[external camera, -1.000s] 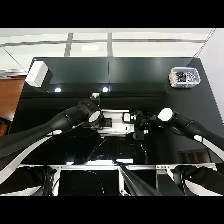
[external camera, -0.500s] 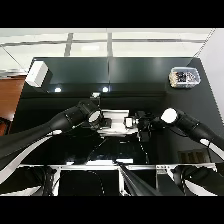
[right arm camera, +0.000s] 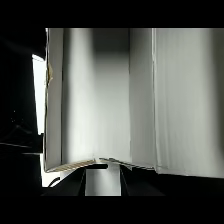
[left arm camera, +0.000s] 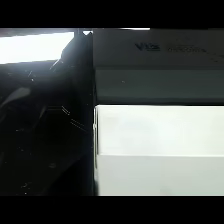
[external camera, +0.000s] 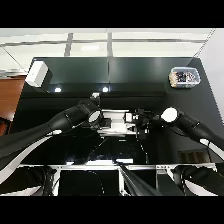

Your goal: Fold the box and place the chain.

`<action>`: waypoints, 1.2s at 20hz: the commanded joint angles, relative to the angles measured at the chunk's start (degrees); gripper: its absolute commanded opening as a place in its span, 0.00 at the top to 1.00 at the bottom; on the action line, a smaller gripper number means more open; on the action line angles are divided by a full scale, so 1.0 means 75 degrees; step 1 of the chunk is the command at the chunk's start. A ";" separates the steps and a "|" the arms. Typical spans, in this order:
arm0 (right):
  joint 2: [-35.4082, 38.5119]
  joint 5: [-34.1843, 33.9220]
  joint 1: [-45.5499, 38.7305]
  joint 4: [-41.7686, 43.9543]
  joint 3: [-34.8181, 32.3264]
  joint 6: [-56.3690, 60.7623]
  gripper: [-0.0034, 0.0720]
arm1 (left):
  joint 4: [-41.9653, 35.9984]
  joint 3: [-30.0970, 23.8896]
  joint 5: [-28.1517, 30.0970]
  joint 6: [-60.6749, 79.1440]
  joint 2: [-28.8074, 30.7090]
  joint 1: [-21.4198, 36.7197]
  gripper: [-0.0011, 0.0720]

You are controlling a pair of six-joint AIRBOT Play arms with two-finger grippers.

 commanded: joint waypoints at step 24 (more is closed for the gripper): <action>0.1440 0.2547 -0.2037 -0.1265 0.0530 0.8524 0.94 | -0.0003 0.0006 0.0038 0.0000 -0.0003 0.0000 0.95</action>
